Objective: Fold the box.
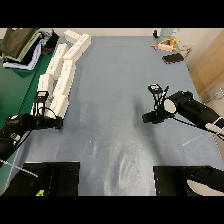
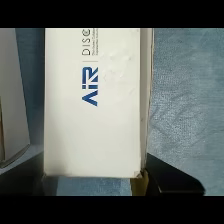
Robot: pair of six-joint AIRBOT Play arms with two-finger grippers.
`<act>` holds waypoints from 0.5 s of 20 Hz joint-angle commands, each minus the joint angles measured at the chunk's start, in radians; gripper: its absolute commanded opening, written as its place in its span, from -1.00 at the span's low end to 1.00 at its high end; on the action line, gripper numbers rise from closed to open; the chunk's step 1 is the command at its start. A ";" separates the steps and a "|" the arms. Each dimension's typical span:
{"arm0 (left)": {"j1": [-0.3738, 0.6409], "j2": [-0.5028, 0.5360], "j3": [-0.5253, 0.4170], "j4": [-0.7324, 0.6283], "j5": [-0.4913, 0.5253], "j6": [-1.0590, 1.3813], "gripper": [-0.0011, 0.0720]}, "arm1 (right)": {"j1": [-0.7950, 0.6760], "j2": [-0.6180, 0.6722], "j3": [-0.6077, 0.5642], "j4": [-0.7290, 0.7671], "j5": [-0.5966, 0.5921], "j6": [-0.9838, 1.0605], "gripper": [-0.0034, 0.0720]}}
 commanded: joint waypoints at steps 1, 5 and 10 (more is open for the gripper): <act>0.001 -0.001 -0.012 -0.001 0.042 -0.002 0.16 | 0.000 -0.001 0.000 0.001 0.002 0.000 -0.91; 0.001 -0.001 -0.039 0.000 0.043 -0.001 0.16 | 0.000 -0.001 0.000 0.001 0.002 0.000 -0.91; 0.001 -0.044 -0.063 -0.001 0.042 -0.002 0.16 | 0.000 -0.001 0.000 0.001 0.002 0.000 -0.91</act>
